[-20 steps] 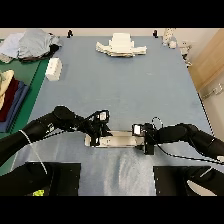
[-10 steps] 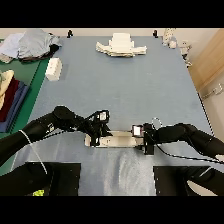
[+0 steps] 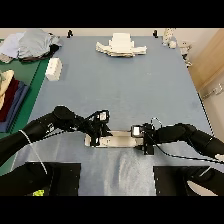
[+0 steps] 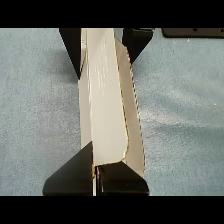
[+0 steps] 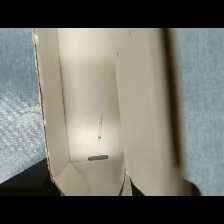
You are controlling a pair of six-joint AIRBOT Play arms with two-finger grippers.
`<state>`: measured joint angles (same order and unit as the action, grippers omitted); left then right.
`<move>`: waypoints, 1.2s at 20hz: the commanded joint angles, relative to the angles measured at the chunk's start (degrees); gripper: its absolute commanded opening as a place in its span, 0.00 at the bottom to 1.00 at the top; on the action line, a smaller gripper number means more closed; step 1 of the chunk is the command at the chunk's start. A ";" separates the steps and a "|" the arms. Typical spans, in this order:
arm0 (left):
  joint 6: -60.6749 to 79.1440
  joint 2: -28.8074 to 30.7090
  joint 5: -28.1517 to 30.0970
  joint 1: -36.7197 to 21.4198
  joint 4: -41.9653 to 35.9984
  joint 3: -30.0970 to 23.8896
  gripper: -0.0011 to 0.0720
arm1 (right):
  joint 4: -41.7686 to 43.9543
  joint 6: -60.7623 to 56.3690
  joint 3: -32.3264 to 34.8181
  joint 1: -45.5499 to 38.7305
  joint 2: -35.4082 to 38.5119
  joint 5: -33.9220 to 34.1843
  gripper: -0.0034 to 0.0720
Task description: Fold the box.
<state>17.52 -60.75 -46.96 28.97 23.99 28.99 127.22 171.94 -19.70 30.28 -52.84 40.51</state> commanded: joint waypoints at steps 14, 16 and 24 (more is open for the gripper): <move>0.04 0.00 0.09 -0.02 0.02 0.00 0.03 | -0.35 0.02 0.02 0.15 0.00 0.50 0.72; 0.02 0.00 0.00 -0.02 0.02 0.00 0.03 | -0.35 0.02 0.02 0.15 0.00 0.50 0.72; 0.02 0.00 0.46 -0.02 0.00 0.00 0.03 | -0.35 0.02 0.02 0.15 0.00 0.52 0.72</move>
<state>17.52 -60.75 -46.83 28.97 24.01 28.99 126.82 171.98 -19.70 30.39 -52.84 40.93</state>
